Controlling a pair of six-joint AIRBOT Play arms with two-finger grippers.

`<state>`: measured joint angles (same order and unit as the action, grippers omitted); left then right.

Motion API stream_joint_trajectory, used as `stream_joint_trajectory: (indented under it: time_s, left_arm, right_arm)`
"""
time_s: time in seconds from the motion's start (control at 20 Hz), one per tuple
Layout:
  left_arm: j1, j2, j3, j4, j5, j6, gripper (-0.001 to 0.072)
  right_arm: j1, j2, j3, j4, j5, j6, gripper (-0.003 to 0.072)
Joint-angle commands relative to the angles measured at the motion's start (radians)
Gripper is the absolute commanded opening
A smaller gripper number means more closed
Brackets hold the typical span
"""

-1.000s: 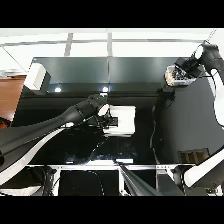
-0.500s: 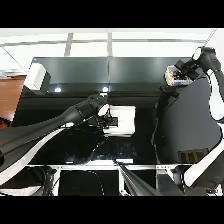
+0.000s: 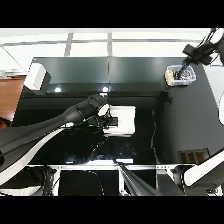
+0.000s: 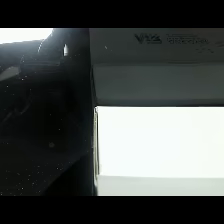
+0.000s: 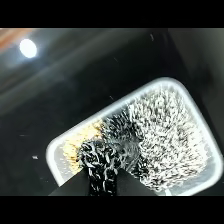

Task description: Fold the box and place the chain.

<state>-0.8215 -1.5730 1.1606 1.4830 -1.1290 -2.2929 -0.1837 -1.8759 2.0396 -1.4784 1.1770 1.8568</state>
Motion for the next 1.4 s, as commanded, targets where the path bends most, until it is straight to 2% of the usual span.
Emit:
stream_joint_trajectory:
  time_s: [0.0, 0.2, 0.4, 0.7, 0.85, 1.0, 1.15, 1.35]
  left_arm:
    - [0.001, -0.001, 0.0, 0.0, -0.005, 0.0, 0.0027]
    - [0.001, -0.001, 0.0, 0.0, -0.005, 0.0, 0.0026]
    - [0.001, -0.001, 0.0, 0.0, -0.005, 0.0, 0.0026]
    - [0.001, -0.001, 0.0, -0.001, -0.005, 0.0, 0.0026]
    - [0.001, -0.001, 0.0, -0.001, -0.005, 0.0, 0.0026]
    - [0.001, -0.001, 0.0, -0.001, -0.004, 0.0, 0.0027]
    - [0.001, -0.001, 0.0, -0.001, -0.005, 0.0, 0.0027]
    - [0.001, -0.001, 0.0, -0.001, -0.005, 0.0, 0.0026]
  right_arm:
    - [-0.002, 0.097, 0.017, 0.01, 0.017, -0.097, 0.0019]
    - [-0.001, 0.245, 0.016, 0.1, 0.05, -0.193, 0.0019]
    - [0.028, 0.401, 0.006, 0.151, 0.223, -0.312, 0.0019]
    - [0.103, 0.708, -0.219, 0.292, 0.291, -0.352, 0.002]
    - [0.137, 0.817, -0.301, 0.382, 0.381, -0.392, 0.002]
    - [0.209, 0.863, -0.333, 0.481, 0.425, -0.403, 0.0019]
    - [0.317, 0.863, -0.346, 0.501, 0.449, -0.402, 0.0019]
    - [0.442, 0.863, -0.448, 0.566, 0.372, -0.402, 0.002]
